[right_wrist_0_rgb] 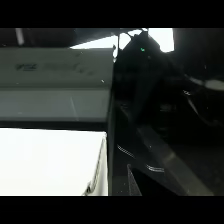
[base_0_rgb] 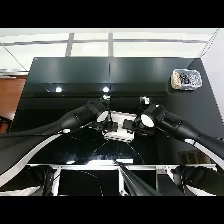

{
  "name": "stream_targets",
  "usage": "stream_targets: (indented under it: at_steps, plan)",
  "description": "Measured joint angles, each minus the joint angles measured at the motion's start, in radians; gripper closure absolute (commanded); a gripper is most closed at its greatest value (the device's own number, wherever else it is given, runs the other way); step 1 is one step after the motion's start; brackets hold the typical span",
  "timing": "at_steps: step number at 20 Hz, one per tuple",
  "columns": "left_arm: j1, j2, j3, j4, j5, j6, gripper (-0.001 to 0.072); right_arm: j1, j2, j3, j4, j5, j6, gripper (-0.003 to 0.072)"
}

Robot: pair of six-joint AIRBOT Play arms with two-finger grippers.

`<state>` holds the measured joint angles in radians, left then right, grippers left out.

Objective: Fold the box and place the chain.

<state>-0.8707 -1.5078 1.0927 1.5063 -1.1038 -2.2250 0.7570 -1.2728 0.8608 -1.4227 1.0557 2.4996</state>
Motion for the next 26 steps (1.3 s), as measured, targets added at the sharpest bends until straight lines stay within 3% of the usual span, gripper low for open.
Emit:
stream_targets:
  at_steps: [5,7,8,9,14,16,25,26]
  plan:
    - [0.000,0.000,0.000,0.000,0.001,0.000,0.0680,0.013,-0.034,0.010,0.000,0.021,0.050,0.0384]
    - [0.000,0.000,0.000,-0.001,0.001,0.000,0.0680,0.014,-0.043,0.012,0.005,0.019,0.056,0.0499]
    - [0.000,0.000,0.000,-0.001,0.002,-0.001,0.0680,0.014,-0.046,0.015,0.005,0.016,0.059,0.0652]
    - [0.000,0.000,0.000,-0.002,0.002,-0.001,0.0680,0.014,-0.048,0.019,0.005,0.016,0.059,0.0670]
    - [0.000,0.001,0.000,0.002,0.007,-0.001,0.0680,0.016,-0.053,0.044,-0.019,0.026,0.051,0.0668]
    - [0.000,0.001,0.000,0.001,0.001,-0.005,0.0680,0.015,-0.054,0.049,-0.022,0.024,0.049,0.0545]
    - [0.000,0.000,-0.001,0.000,-0.003,-0.002,0.0680,0.015,-0.059,0.053,-0.021,0.021,0.033,0.0551]
    - [0.000,0.000,-0.001,0.000,-0.003,-0.001,0.0680,0.015,-0.061,0.053,-0.017,0.020,0.032,0.0640]
